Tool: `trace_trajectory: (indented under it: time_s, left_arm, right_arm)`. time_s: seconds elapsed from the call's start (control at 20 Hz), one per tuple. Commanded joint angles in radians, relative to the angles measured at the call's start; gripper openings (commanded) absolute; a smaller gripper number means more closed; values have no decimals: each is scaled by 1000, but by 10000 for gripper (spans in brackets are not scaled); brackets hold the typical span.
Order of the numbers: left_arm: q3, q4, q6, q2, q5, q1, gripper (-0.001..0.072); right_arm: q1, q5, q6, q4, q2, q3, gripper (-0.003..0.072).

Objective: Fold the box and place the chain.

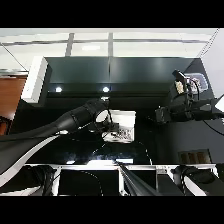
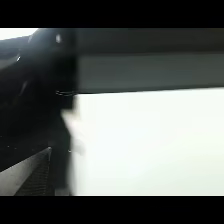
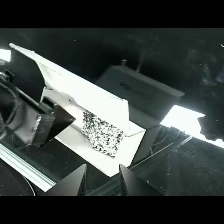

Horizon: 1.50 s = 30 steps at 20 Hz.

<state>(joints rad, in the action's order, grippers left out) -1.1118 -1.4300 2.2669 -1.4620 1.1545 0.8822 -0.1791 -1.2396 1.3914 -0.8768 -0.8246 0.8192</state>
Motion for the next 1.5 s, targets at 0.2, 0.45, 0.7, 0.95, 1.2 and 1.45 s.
trace_trajectory:
  time_s: [0.2,0.45,0.7,0.95,1.2,1.45]
  left_arm:
    - [-12,-167,-214,244,156,-73,674]
    - [216,-159,-290,447,144,-407,674]
    - [517,641,-814,465,-129,-800,674]
    - [570,1008,-1754,391,56,-806,675]
    - [570,874,-2300,354,9,-709,717]
    - [499,794,-2483,182,-25,-613,718]
  right_arm:
    - [5,-13,0,-21,5,0,258]
    - [5,-13,0,-26,5,0,258]
    - [5,-15,53,-98,5,0,258]
    - [5,-27,64,-102,5,0,259]
    - [5,-32,71,-102,5,0,258]
    - [5,-33,71,-108,5,0,258]
